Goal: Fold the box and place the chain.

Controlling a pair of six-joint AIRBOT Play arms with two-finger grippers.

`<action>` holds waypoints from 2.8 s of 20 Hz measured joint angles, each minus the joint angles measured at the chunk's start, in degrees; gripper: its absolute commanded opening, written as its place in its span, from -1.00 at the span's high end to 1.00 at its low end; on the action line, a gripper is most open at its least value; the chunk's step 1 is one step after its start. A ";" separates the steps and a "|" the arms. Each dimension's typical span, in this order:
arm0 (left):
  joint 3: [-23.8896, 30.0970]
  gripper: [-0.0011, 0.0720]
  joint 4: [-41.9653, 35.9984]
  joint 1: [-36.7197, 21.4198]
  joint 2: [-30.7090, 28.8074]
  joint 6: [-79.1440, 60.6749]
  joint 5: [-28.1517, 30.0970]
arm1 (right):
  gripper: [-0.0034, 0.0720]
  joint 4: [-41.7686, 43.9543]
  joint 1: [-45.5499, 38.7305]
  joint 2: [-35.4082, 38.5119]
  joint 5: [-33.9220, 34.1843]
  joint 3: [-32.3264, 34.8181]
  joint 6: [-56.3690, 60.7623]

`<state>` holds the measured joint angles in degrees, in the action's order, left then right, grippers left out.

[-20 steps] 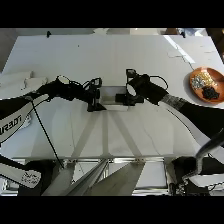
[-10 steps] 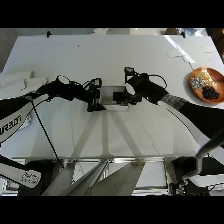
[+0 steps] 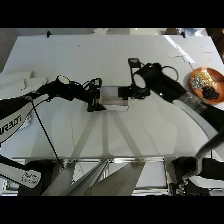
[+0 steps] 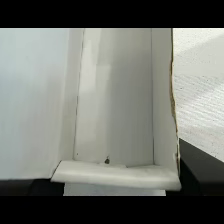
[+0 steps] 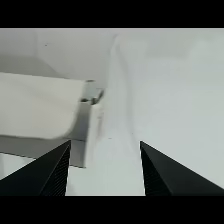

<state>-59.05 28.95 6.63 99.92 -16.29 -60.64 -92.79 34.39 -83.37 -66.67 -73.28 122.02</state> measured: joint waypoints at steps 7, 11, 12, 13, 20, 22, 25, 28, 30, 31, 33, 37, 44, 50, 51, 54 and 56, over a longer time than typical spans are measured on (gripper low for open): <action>0.00 -0.03 0.00 0.00 0.00 0.02 -0.02 | -0.30 -6.95 -12.41 10.10 -5.92 0.00 -10.29; 0.00 -0.03 0.00 0.00 0.00 0.02 -0.02 | -0.30 -10.43 -24.90 12.02 -6.49 0.07 -17.38; 0.00 -0.03 0.00 0.00 0.00 0.02 -0.02 | -0.30 -10.80 -28.41 12.13 -6.19 0.07 -18.84; 0.00 -0.03 0.00 0.00 0.00 0.02 0.00 | -0.30 -11.15 -32.30 12.13 -5.49 0.09 -20.35; 0.00 -0.03 0.00 0.00 0.00 0.02 0.00 | -0.30 -6.97 -55.69 5.29 -0.42 0.13 -29.42; 0.00 -0.03 0.00 0.00 0.00 0.02 0.00 | -0.30 -5.38 -59.39 1.75 1.60 0.13 -31.21; 0.00 -0.03 0.00 0.00 0.00 0.02 0.00 | -0.30 -4.15 -62.29 -3.56 4.87 0.13 -33.46; 0.00 -0.03 -0.02 0.00 0.00 0.02 0.00 | -0.29 -3.85 -63.36 -7.58 8.24 0.13 -34.25; 0.00 -0.03 0.00 0.00 0.00 0.02 0.00 | -0.19 -3.74 -63.69 -9.53 10.75 0.13 -34.38; 0.00 -0.03 0.00 0.00 0.00 0.02 0.00 | -0.06 -3.76 -63.80 -10.27 11.65 0.13 -34.14; 0.00 -0.03 -0.02 0.00 0.00 0.02 0.00 | 0.32 -3.76 -63.93 -11.58 13.11 0.13 -33.75; 0.00 -0.03 0.00 0.00 0.00 0.02 0.00 | 0.87 -3.76 -64.00 -12.90 14.27 0.07 -33.44; 0.00 -0.03 0.00 0.00 0.00 0.02 0.00 | 0.87 -2.99 -63.89 -9.88 7.87 0.20 -33.88; 0.00 -0.03 0.00 0.00 0.00 0.02 0.00 | 0.87 -2.95 -61.42 0.85 0.46 0.13 -35.12; 0.00 -0.03 0.00 0.00 0.00 0.02 0.00 | 0.87 -2.78 -60.41 2.54 -1.40 0.13 -35.23; 0.00 -0.03 0.00 0.00 0.00 0.02 0.00 | 0.87 -0.22 -55.80 6.25 -7.63 0.13 -35.50; 0.00 -0.03 0.00 0.00 0.00 0.02 0.00 | 0.87 1.42 -51.49 7.87 -10.67 0.13 -35.50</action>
<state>-59.05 28.95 6.63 99.92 -16.27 -60.64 -91.37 -17.10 -75.50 -77.34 -73.14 86.52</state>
